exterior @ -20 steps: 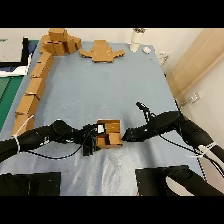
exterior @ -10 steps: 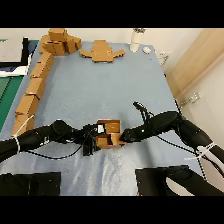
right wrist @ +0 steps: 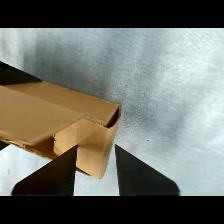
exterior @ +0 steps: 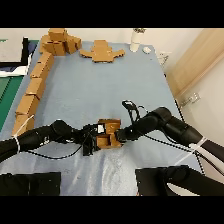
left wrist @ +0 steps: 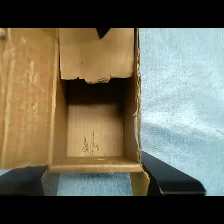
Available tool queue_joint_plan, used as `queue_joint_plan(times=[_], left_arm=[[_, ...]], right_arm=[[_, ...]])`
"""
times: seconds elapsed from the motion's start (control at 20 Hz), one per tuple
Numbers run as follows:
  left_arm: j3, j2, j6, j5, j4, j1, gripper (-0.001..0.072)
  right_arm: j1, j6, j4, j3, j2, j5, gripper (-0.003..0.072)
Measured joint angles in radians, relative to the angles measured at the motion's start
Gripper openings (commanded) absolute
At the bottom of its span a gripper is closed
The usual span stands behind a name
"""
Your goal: Fold the box.
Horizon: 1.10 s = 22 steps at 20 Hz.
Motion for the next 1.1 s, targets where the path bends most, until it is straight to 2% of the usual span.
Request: queue_joint_plan(times=[0.25,0.65,0.8,0.9,0.95,1.0,1.1], left_arm=[[0.000,0.000,0.000,0.000,0.000,0.000,0.0522],[0.000,0.000,0.000,0.000,0.000,0.000,0.0522],[0.000,0.000,0.000,0.000,-0.001,0.000,0.0522],[0.000,0.000,0.000,0.000,-0.001,0.000,0.0522],[0.000,0.000,0.000,-0.001,0.000,0.000,0.0522],[0.000,0.000,-0.001,-0.001,0.001,0.000,0.0522],[0.000,0.000,-0.004,0.000,0.001,0.000,0.0522]], right_arm=[[0.139,0.234,-0.154,0.096,-0.112,-0.061,0.0384],[0.211,0.421,-0.238,0.159,-0.255,-0.100,0.0382],[0.215,0.448,-0.262,0.162,-0.279,-0.101,0.0326],[0.216,0.462,-0.274,0.163,-0.291,-0.105,0.0224],[0.217,0.466,-0.278,0.163,-0.294,-0.108,0.0038],[0.217,0.473,-0.286,0.163,-0.297,-0.117,0.0008],[0.217,0.482,-0.285,0.165,-0.301,-0.110,0.0001]])
